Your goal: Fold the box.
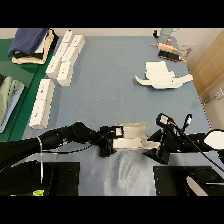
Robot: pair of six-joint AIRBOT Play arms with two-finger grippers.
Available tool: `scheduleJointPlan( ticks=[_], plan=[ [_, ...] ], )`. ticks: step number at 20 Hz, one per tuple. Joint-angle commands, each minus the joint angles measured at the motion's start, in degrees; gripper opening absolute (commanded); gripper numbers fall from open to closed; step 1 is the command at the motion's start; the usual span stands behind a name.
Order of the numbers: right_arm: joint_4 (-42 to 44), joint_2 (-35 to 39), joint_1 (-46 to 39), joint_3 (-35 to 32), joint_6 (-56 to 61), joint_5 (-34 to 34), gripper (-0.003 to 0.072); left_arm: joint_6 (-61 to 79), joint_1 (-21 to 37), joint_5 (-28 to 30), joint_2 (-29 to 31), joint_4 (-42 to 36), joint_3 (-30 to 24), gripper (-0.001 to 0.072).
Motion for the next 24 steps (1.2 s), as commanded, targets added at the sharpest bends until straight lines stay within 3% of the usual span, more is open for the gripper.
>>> scheduleJointPlan(
  ticks=[1, 10, 24],
  plan=[
    [4.79, 0.37, -0.02, 0.04, 26.80, -1.11, 0.0712, 0.02, 0.00, 0.00, -0.02, 0.00, 0.04, 0.0652],
    [8.76, 0.37, 0.00, 0.04, 52.92, -10.93, 0.0711, 0.02, 0.00, 0.00, -0.02, 0.00, 0.04, 0.0652],
    [8.72, 0.37, 0.07, 0.04, 54.23, -10.84, 0.0711, -1.57, 0.02, 0.13, -0.02, -0.66, 0.09, 0.0676]
  ],
)
